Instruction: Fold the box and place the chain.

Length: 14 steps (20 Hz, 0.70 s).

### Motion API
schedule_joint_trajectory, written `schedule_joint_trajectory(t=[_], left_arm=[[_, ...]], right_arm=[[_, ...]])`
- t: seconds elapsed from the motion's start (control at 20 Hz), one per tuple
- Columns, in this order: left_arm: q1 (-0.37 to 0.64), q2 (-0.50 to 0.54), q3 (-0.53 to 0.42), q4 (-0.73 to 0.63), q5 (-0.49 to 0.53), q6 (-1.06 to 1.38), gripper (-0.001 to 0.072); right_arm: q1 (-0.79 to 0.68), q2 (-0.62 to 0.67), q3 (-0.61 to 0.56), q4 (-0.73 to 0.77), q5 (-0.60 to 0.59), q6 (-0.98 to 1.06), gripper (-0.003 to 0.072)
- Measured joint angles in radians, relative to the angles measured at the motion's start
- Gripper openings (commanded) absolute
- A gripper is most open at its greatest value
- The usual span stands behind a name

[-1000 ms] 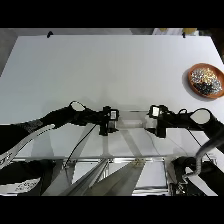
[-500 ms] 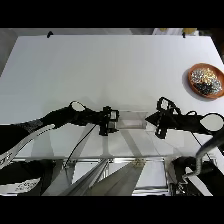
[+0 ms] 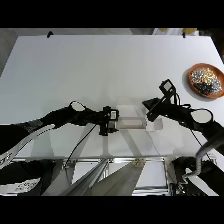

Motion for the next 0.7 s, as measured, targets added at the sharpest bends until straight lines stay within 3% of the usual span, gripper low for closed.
schedule_joint_trajectory(t=[0.2,0.4,0.55,0.7], left_arm=[[0.0,0.0,0.0,-0.001,0.0,-0.001,0.0018],[0.0,0.0,0.0,0.001,0.0,0.001,0.0018],[0.0,0.0,0.0,0.001,0.0,0.002,0.0018],[0.0,0.0,0.0,0.001,0.0,0.002,0.0018]], right_arm=[[0.005,-0.111,0.002,-0.01,-0.002,0.003,0.0022],[0.006,-0.075,0.038,-0.096,0.068,0.071,0.002],[0.006,0.026,0.07,-0.256,0.149,0.161,0.002],[0.005,0.127,0.083,-0.519,0.293,0.188,0.002]])
